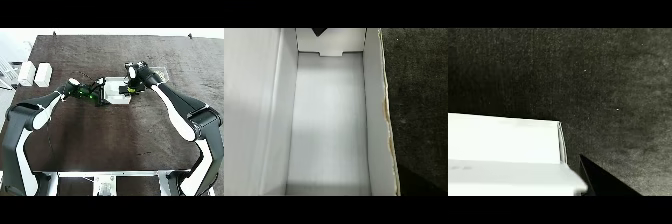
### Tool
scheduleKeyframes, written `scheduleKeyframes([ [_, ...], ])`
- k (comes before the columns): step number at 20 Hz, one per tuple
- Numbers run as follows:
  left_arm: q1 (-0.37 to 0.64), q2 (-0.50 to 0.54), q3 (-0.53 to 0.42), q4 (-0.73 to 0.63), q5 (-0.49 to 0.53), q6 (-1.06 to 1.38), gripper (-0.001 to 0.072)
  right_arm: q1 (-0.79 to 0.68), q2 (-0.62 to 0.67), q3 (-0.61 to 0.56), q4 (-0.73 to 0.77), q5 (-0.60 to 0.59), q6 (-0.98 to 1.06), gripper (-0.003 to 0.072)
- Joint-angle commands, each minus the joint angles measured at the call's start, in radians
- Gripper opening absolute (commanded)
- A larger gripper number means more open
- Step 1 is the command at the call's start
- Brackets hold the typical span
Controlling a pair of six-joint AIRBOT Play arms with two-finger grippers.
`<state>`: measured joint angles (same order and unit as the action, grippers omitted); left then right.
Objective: Fold the box and place the chain.
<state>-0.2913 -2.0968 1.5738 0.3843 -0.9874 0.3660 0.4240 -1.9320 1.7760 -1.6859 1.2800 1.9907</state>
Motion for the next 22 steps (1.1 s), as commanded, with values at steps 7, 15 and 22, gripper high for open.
scheduleKeyframes([
  [7, 0.001, 0.000, 0.000, -0.001, 0.000, -0.002, 0.0426, 0.001, -0.027, 0.001, 0.020, -0.005, 0.075, 0.0170],
  [15, 0.001, 0.000, 0.000, -0.001, 0.000, -0.002, 0.0426, 0.001, -0.027, 0.001, 0.026, -0.004, 0.074, 0.0120],
  [22, 0.001, 0.000, 0.000, -0.001, 0.000, -0.002, 0.0426, -0.003, 0.081, 0.001, 0.025, 0.004, 0.018, 0.0528],
])
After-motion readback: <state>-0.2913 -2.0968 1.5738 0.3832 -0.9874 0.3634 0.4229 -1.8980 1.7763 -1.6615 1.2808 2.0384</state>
